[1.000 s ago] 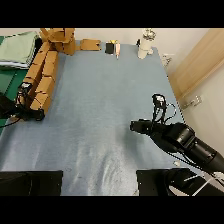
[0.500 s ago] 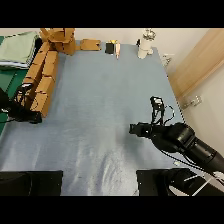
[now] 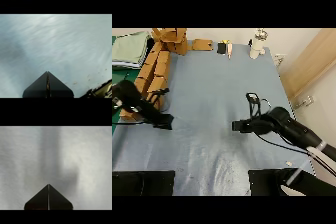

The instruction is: Fold the box.

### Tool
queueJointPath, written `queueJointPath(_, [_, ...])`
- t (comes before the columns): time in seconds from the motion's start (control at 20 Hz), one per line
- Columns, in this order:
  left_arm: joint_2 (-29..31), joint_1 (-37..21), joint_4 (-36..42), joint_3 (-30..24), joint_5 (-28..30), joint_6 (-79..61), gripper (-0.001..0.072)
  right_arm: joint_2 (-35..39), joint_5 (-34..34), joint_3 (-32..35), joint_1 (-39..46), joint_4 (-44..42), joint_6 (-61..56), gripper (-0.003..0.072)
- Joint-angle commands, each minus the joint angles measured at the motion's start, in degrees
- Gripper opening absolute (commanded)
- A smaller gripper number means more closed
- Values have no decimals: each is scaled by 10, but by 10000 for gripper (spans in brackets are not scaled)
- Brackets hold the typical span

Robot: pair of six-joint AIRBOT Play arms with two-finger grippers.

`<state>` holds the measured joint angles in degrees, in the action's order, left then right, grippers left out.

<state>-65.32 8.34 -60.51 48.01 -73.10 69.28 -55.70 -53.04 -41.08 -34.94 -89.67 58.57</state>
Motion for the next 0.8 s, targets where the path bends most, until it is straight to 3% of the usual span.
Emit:
queueJointPath(0.0, [-23, 155, 37, 24, 111, 56, 9, -136, -33, -131, 10, -59, 102, 5])
queueJointPath(0.2, [-67, 206, 56, 69, 151, 81, 9, -219, -48, -216, 10, -96, 131, 4])
queueJointPath(0.75, [-70, 206, 57, 71, 145, 81, 11, -226, -65, -222, 10, -104, 130, 5])
